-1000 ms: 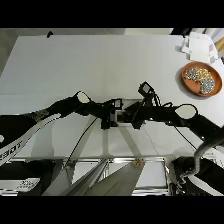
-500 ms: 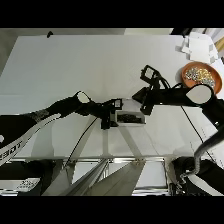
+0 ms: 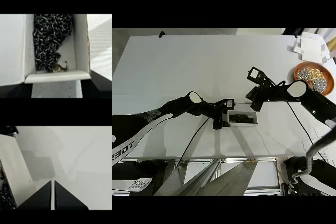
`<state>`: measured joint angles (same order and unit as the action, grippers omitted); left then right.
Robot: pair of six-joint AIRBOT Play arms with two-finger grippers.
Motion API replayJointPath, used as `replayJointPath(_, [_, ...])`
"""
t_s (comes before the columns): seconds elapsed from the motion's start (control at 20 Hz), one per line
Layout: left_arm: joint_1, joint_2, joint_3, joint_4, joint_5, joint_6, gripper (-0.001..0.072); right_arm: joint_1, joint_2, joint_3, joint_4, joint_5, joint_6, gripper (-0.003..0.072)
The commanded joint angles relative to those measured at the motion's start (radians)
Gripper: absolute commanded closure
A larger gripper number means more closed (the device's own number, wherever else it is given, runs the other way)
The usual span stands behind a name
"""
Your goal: Fold the box and place the chain.
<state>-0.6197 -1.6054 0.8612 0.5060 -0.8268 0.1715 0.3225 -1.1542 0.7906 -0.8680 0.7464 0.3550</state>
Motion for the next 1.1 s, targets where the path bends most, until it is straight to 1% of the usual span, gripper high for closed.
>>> replayJointPath(0.0, [0.001,0.001,0.0,0.0,0.0,0.001,0.0701,0.031,0.02,0.0,-0.015,0.102,-0.05,0.0652])
replayJointPath(0.05, [0.001,0.001,0.0,0.0,0.0,0.0,0.0701,0.032,0.034,-0.006,-0.023,0.132,-0.076,0.0653])
replayJointPath(0.1, [0.001,0.001,0.0,0.0,0.0,0.0,0.0701,0.032,0.05,-0.014,-0.022,0.135,-0.076,0.0651])
replayJointPath(0.2, [0.001,0.001,0.0,0.0,0.0,0.0,0.0701,0.032,0.074,-0.02,-0.021,0.194,-0.079,0.0648])
replayJointPath(0.25, [0.001,0.001,0.0,0.0,0.0,0.0,0.0701,0.037,0.084,-0.025,-0.018,0.217,-0.079,0.0628])
replayJointPath(0.3, [0.001,0.001,0.0,0.0,0.0,0.0,0.0701,0.044,0.085,-0.031,-0.019,0.24,-0.08,0.0627])
replayJointPath(0.4, [0.001,0.001,0.0,0.0,0.0,0.0,0.0701,0.071,0.084,-0.053,-0.03,0.245,-0.079,0.0624])
replayJointPath(0.45, [0.001,0.001,0.0,0.0,0.0,0.001,0.0701,0.083,0.084,-0.064,-0.038,0.237,-0.079,0.0597])
replayJointPath(0.55, [0.001,0.001,0.0,0.0,0.0,0.0,0.0701,0.102,0.084,-0.077,-0.067,0.213,-0.074,0.0512])
replayJointPath(0.6, [0.001,0.001,0.0,0.0,0.0,0.0,0.0701,0.105,0.084,-0.078,-0.076,0.205,-0.068,0.0502])
replayJointPath(0.75, [0.001,0.001,0.0,0.0,0.0,0.0,0.0701,0.105,0.084,-0.079,-0.075,0.215,-0.064,0.0501])
replayJointPath(0.95, [0.001,0.001,0.0,0.0,0.0,0.0,0.0701,0.105,0.084,-0.079,-0.074,0.292,-0.064,0.0501])
replayJointPath(1.05, [0.001,0.001,0.0,0.0,0.0,0.0,0.0701,0.105,0.084,-0.079,-0.074,0.3,-0.064,0.0501])
